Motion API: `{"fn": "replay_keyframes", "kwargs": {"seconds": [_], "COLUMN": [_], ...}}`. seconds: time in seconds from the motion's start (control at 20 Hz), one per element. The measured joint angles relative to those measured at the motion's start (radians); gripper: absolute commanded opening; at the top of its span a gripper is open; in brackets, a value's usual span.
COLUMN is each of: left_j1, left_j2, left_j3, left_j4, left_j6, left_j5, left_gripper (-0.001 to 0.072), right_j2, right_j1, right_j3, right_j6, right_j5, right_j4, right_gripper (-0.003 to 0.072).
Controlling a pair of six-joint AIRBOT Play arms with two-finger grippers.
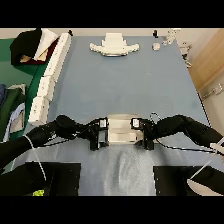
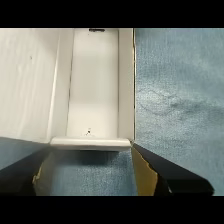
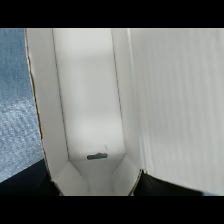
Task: Fold the box.
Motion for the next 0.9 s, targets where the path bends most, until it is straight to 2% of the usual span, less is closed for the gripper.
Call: {"fn": "replay_keyframes", "kwargs": {"seconds": [0.9], "left_j1": [-0.063], "left_j2": [-0.067], "left_j3": [0.057], "left_j4": [0.091], "left_j6": [-0.108], "left_j5": [0.056], "left_gripper": [0.0692], "right_j2": [0.000], "right_j1": [0.000], "right_j3": [0.000], "right_j6": [0.000], "right_j5": [0.000], "right_j4": [-0.003], "right_gripper": [0.0525]}}
